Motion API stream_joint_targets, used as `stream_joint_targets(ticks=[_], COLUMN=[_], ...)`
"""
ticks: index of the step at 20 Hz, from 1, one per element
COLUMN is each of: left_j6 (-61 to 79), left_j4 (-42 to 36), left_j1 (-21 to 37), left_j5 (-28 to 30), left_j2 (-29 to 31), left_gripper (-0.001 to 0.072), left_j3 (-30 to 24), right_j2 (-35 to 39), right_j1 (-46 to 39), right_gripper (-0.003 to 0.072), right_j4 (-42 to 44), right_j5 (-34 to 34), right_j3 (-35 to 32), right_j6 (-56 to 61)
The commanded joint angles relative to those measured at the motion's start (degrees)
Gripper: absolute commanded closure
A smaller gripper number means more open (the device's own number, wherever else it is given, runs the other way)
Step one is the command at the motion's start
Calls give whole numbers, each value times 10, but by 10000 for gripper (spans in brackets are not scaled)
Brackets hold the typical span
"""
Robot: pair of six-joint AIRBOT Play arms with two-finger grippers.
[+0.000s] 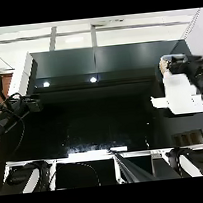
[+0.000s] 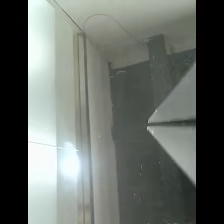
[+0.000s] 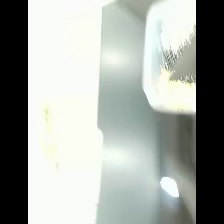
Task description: Fold the box and place the chain.
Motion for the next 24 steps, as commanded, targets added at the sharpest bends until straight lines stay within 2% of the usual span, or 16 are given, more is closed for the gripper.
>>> stream_joint_targets(ticks=[1, 4, 8, 10, 11, 13, 16, 18, 21, 24], left_j6=[0, -1, 0, 1, 1, 1, 1, 1, 1, 1], left_j4=[-2, -2, -1, -1, -1, -1, -2, -2, -2, -2], left_j1=[0, 0, 0, 0, 0, 0, 0, 0, 0, 0], left_j5=[5, 6, 7, 10, 10, 10, 5, -2, -5, -6], left_j2=[-11, -15, -15, -17, -17, -21, -30, -37, -42, -43], left_gripper=[-11, -6, -6, -5, -6, -5, -5, -5, -5, -4], left_j3=[0, 0, 0, 0, 0, 0, 0, 0, 0, 0], right_j2=[-83, -187, -306, -357, -375, -399, -408, -409, -417, -435], right_j1=[-125, -261, -401, -443, -455, -468, -462, -459, -458, -455], right_gripper=[-29, -31, -30, -30, -30, -29, -20, -20, 19, 19], right_j4=[39, 38, -42, -81, -87, -89, -103, -105, -96, -62], right_j5=[23, 228, 463, 580, 615, 660, 674, 684, 698, 691], right_j3=[53, 169, 315, 361, 372, 376, 376, 376, 376, 376], right_j6=[0, 33, 198, 202, 177, 73, -94, -166, -216, -222])
